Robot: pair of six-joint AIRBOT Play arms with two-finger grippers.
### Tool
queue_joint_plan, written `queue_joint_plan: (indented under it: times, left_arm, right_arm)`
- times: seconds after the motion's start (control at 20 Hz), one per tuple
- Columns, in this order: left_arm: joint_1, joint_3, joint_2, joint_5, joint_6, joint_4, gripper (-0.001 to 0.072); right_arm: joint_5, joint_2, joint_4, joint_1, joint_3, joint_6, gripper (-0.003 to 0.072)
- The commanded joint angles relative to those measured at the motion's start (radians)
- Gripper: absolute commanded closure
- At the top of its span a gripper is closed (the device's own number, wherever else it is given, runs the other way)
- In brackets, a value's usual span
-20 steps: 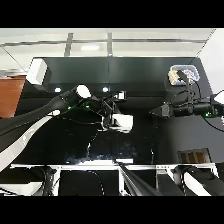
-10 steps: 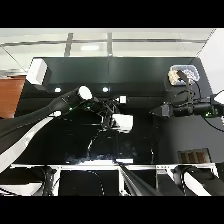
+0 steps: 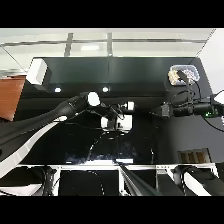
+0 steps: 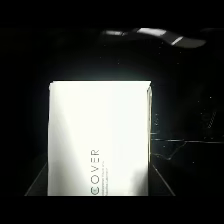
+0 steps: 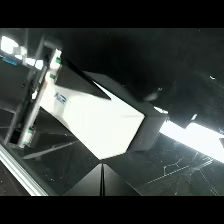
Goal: Fold the box and place the chain.
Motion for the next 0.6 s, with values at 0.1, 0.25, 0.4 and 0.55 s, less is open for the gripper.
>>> queue_joint_plan:
  times: [0.1, 0.25, 0.4, 0.55]
  left_arm:
    - [0.118, 0.039, 0.111, 0.005, -0.43, 0.329, 0.0444]
    - [0.316, 0.039, 0.182, -0.056, -0.656, 0.509, 0.0443]
    - [0.583, 0.038, 0.193, -0.126, -0.914, 0.606, 0.0442]
    - [0.838, 0.04, 0.175, -0.092, -0.992, 0.65, 0.0435]
  right_arm:
    - [-0.005, 0.001, 0.0, -0.001, 0.0, 0.0, 0.0674]
    - [-0.012, 0.001, 0.0, -0.001, 0.0, 0.0, 0.0674]
    - [-0.032, 0.001, 0.0, -0.001, 0.0, 0.0, 0.0674]
    - [-0.055, 0.001, 0.0, -0.001, 0.0, 0.0, 0.0673]
